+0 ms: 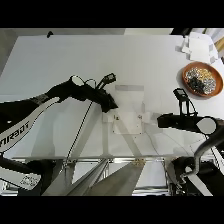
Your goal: Fold the box and place the chain.
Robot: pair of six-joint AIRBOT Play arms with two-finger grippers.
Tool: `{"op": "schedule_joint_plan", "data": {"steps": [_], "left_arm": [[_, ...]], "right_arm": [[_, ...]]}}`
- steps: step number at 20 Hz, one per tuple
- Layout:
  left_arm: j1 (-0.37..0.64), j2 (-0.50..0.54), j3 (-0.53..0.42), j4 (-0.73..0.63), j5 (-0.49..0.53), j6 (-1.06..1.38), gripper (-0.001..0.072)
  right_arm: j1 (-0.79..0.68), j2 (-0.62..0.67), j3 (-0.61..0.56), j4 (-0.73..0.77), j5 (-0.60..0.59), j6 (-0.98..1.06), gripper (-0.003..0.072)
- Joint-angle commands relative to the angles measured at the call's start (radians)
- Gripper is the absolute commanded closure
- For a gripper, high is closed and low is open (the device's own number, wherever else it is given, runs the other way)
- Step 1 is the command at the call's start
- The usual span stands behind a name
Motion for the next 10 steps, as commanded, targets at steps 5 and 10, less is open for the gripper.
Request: {"op": "schedule_joint_plan", "data": {"steps": [5,10], "left_arm": [[0.001,-0.001,0.001,-0.058,-0.114,0.257,0.0684],[0.000,-0.001,0.001,-0.059,-0.163,0.274,0.0628]], "right_arm": [[0.001,0.001,0.000,0.000,0.000,0.000,0.0675],[0.001,0.001,0.000,0.000,0.000,0.000,0.0674]]}}
